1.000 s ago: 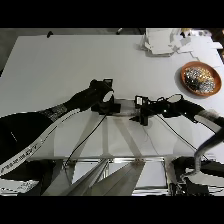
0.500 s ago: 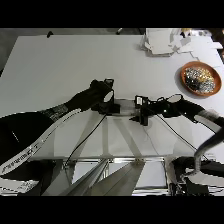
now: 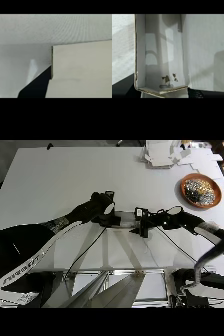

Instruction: Fold the box and place the chain.

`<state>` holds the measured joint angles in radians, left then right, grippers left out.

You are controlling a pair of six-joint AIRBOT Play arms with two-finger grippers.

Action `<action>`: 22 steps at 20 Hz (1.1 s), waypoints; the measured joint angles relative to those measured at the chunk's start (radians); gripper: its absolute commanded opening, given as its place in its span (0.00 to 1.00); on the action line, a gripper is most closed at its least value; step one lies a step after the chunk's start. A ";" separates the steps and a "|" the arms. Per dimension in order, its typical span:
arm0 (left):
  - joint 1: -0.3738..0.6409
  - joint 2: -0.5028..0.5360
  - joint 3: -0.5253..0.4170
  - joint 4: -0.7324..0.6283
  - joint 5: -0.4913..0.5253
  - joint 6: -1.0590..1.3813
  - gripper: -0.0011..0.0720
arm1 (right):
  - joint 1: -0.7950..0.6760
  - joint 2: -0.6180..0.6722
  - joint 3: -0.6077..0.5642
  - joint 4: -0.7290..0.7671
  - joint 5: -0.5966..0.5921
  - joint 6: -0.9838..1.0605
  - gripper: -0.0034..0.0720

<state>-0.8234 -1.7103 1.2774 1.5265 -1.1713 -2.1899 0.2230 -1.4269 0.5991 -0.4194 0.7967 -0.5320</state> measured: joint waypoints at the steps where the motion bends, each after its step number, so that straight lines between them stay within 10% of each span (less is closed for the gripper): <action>1: 0.000 0.003 -0.001 0.003 -0.008 0.003 0.29 | 0.000 0.000 0.000 -0.001 -0.002 -0.006 0.65; 16: 0.106 0.234 -0.020 -0.055 -0.055 0.215 0.33 | 0.000 0.000 0.000 0.000 -0.002 0.000 0.65; 19: 0.163 0.335 -0.069 -0.085 -0.076 0.368 0.96 | 0.000 0.000 0.000 0.000 -0.002 0.000 0.65; 22: 0.239 0.429 -0.182 -0.132 -0.041 0.684 0.97 | 0.000 0.000 0.000 0.000 -0.001 0.000 0.65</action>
<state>-0.5846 -1.2812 1.0950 1.3941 -1.2121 -1.5055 0.2226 -1.4269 0.5995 -0.4194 0.7959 -0.5320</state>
